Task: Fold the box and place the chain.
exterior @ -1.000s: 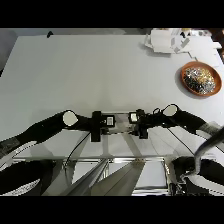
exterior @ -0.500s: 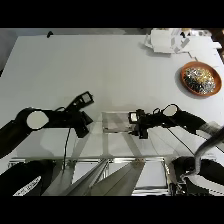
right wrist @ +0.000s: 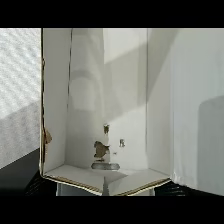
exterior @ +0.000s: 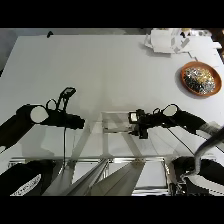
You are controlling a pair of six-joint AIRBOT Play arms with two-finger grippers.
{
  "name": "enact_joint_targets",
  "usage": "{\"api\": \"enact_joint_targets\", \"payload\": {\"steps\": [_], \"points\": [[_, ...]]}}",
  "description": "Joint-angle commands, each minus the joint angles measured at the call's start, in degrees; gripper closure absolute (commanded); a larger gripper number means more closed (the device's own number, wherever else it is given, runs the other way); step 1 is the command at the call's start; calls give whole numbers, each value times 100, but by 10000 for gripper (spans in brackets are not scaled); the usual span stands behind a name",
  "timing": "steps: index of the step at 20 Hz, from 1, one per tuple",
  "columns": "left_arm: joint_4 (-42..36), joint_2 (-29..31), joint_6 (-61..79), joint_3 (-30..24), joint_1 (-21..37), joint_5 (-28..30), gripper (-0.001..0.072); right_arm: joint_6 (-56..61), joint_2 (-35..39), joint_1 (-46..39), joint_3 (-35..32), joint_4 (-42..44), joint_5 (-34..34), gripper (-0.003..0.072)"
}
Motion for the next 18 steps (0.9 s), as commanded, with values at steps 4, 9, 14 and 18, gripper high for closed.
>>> {"api": "enact_joint_targets", "payload": {"steps": [4,9,14,18], "points": [[-1069,-1064,264,-15,-39,289,705,2,4,2,-4,2,2,284],[-1429,-1097,702,-15,-39,271,702,2,4,2,-4,2,2,284],[-2166,-1008,1488,-13,-175,219,702,2,4,2,-4,2,2,284],[-2306,-503,1545,-13,-184,313,699,2,4,2,-4,2,2,284]]}}
